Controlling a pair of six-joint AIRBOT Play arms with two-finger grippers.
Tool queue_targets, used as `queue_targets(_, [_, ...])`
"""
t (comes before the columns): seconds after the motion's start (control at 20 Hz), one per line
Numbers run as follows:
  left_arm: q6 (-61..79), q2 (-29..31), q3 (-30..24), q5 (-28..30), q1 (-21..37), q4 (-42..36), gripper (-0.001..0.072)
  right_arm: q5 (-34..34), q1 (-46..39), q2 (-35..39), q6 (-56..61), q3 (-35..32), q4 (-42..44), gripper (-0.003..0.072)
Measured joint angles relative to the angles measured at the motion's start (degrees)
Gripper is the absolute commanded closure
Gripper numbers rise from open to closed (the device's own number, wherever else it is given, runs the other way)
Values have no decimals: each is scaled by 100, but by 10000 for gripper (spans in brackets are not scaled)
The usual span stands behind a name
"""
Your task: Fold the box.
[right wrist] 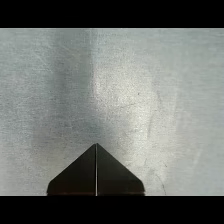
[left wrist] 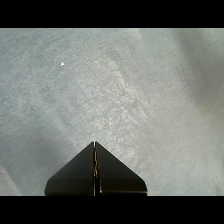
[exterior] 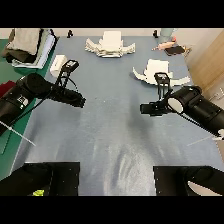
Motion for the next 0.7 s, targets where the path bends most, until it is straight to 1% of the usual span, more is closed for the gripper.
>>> queue_targets(0.3, [-2,0,2,2,0,0,691,-195,-2,-2,2,0,70,675])
queue_targets(0.35, [-2,0,2,2,0,-2,691,-227,-2,-2,4,0,133,564])
queue_targets(0.4, [-2,0,2,0,0,-2,691,-291,-11,-7,2,0,153,493])
queue_targets(0.45, [-2,0,0,2,0,0,691,-328,-61,-13,11,15,162,456])
queue_targets(0.5, [-2,0,2,0,0,0,691,-367,-199,-48,42,72,138,397])
queue_targets(0.6, [-2,0,0,2,0,-2,691,-365,-737,-197,50,295,109,325])
queue_targets(0.7, [-2,0,2,2,0,-2,691,-323,-1587,-481,-236,702,256,323])
